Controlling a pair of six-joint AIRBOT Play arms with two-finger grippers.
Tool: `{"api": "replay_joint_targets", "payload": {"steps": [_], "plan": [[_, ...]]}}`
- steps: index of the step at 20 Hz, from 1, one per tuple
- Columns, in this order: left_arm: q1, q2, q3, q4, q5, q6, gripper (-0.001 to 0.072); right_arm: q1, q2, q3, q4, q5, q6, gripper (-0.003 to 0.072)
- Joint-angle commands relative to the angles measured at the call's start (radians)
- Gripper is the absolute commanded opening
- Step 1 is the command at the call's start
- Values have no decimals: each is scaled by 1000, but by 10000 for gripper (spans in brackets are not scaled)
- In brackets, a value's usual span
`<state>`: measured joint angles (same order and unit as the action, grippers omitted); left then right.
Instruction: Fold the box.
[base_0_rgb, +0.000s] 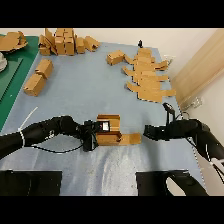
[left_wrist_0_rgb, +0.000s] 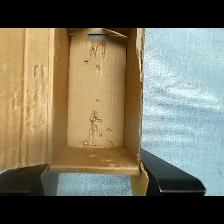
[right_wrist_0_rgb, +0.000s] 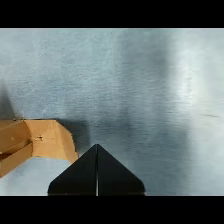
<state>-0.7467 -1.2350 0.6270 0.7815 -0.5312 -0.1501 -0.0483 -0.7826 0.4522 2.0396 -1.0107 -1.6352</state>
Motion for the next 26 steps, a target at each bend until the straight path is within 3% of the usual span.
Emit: {"api": "replay_joint_targets", "payload": {"steps": [1, 6, 18, 26], "plan": [[0, 0, 0, 0, 0, 1, 469, -40, -167, -8, 231, 13, -150, -1], [0, 0, 0, 0, 0, 1, 469, 2, -288, -8, 351, 9, -251, -1], [0, 0, 0, 0, 0, 1, 469, 40, -327, -8, 378, 8, -251, -1], [0, 0, 0, 0, 0, 1, 469, 163, -325, -6, 442, 28, -251, 1]]}}
